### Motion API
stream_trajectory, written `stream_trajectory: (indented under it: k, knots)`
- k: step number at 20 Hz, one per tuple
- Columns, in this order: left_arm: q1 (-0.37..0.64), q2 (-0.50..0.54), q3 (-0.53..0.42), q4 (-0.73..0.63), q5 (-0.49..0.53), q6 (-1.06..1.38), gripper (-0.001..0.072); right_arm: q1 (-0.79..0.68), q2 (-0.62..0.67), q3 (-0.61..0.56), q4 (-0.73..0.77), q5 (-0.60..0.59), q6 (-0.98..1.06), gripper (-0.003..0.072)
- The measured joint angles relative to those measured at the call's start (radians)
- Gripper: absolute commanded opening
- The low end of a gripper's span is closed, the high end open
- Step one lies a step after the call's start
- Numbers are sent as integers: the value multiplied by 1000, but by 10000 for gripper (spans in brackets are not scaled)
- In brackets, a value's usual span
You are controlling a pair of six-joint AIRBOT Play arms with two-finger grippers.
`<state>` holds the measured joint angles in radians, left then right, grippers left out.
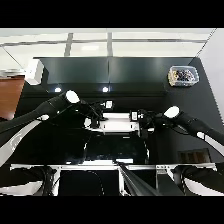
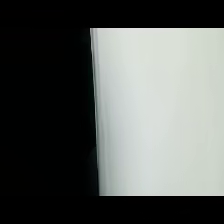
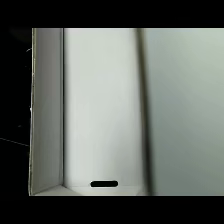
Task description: Fold the box and place the chain.
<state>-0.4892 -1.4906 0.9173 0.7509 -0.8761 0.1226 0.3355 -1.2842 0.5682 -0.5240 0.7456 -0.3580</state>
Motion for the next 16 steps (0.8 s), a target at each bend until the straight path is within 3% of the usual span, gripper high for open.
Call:
stream_trajectory:
  k: [16]
  knots:
    - [0, 0, 0, 0, 0, 1, 26, 4, -5, 5, -42, -7, 60, 701]
